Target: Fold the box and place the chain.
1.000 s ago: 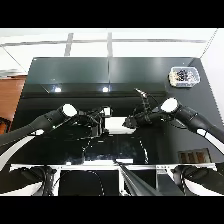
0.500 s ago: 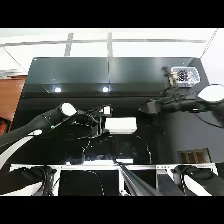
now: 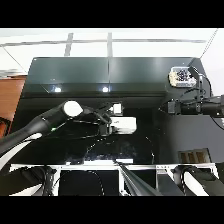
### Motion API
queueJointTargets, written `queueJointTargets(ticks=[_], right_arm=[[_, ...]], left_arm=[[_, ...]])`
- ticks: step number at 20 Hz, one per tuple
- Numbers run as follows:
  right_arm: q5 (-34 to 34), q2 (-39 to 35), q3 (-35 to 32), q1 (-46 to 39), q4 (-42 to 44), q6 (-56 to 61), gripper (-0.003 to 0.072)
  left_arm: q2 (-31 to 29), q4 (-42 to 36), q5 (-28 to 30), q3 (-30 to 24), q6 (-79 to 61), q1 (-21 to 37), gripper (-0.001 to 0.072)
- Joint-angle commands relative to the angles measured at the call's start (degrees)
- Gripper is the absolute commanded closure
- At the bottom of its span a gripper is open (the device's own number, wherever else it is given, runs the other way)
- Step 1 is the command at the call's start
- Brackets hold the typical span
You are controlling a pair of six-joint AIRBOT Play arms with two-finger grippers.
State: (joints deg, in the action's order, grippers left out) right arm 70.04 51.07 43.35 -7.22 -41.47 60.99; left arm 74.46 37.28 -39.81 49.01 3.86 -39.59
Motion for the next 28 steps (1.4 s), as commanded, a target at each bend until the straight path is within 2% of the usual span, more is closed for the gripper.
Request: queueJointTargets(ticks=[1, 4, 9, 17, 19, 21, 23, 25, 26, 28], right_arm=[[-0.8, -0.2, -1.6, -0.5, -0.7, -0.2, 0.0671], [-0.6, -0.2, -2.1, -0.5, -0.8, -1.2, 0.0670], [-0.7, -0.2, -2.3, -0.5, -0.8, -3.0, 0.0670], [-1.2, -0.2, -2.3, -0.5, -0.8, -4.1, 0.0671], [-1.4, -0.2, -2.3, -0.5, -0.8, -4.1, 0.0670], [-1.4, -0.2, -2.3, -0.5, -0.8, -4.1, 0.0670], [-1.8, -0.2, -2.3, -0.5, -0.8, -4.1, 0.0671], [-2.1, -0.2, -2.3, -0.5, -0.8, -4.0, 0.0670], [-2.1, -0.2, -2.3, -0.5, -0.8, -4.0, 0.0670], [-2.2, -0.2, -2.3, -0.5, -0.8, -4.1, 0.0670]], left_arm=[[7.7, -0.7, -1.7, 7.9, 6.4, -2.6, -0.0004], [12.7, 2.0, -7.6, 14.4, 11.8, -2.2, -0.0004], [15.6, 7.2, -13.9, 17.3, 13.9, -2.3, -0.0004], [15.6, 11.6, -14.7, 17.3, 17.1, -2.3, -0.0004], [15.6, 14.3, -16.0, 17.4, 17.2, -3.0, -0.0004], [15.6, 20.7, -17.5, 18.1, 19.6, -4.2, -0.0002], [15.6, 31.9, -17.2, 18.9, 26.8, -6.6, 0.0041], [15.6, 39.3, -17.9, 21.6, 40.9, -7.3, 0.0316], [15.2, 40.6, -19.3, 23.7, 47.4, -6.2, 0.0313], [14.0, 41.7, -25.4, 28.5, 49.5, -1.9, 0.0310]])
